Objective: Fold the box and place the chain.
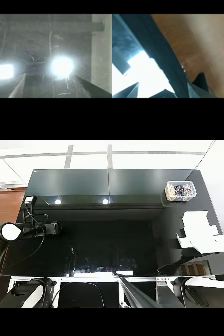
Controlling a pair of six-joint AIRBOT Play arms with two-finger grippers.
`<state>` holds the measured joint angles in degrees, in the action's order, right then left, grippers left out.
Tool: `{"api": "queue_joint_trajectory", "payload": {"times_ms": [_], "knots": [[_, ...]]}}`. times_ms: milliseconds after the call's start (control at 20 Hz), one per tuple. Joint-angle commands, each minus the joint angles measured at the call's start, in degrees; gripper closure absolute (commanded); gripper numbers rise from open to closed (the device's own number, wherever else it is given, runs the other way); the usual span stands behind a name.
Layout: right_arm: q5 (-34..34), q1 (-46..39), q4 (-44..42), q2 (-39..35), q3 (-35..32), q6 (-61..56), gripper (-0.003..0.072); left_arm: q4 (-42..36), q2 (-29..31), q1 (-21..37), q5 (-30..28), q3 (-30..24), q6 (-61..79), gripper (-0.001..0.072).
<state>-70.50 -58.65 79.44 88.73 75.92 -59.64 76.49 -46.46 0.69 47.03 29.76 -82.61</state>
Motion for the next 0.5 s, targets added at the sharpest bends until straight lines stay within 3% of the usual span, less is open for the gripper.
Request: {"api": "queue_joint_trajectory", "payload": {"times_ms": [0,400,450], "knots": [[-0.85,0.13,-5.33,1.46,0.17,10.54,-0.0012,-1.20,-0.04,0.07,0.59,0.04,-0.35,-0.0002],[-3.80,3.67,-3.32,4.26,0.04,7.69,-0.0011,-4.85,-0.04,0.07,1.22,0.04,-0.37,-0.0002],[-4.83,3.67,-2.84,4.26,0.04,7.34,0.0066,-5.01,-0.04,0.07,1.22,0.04,-0.35,-0.0002]]}}
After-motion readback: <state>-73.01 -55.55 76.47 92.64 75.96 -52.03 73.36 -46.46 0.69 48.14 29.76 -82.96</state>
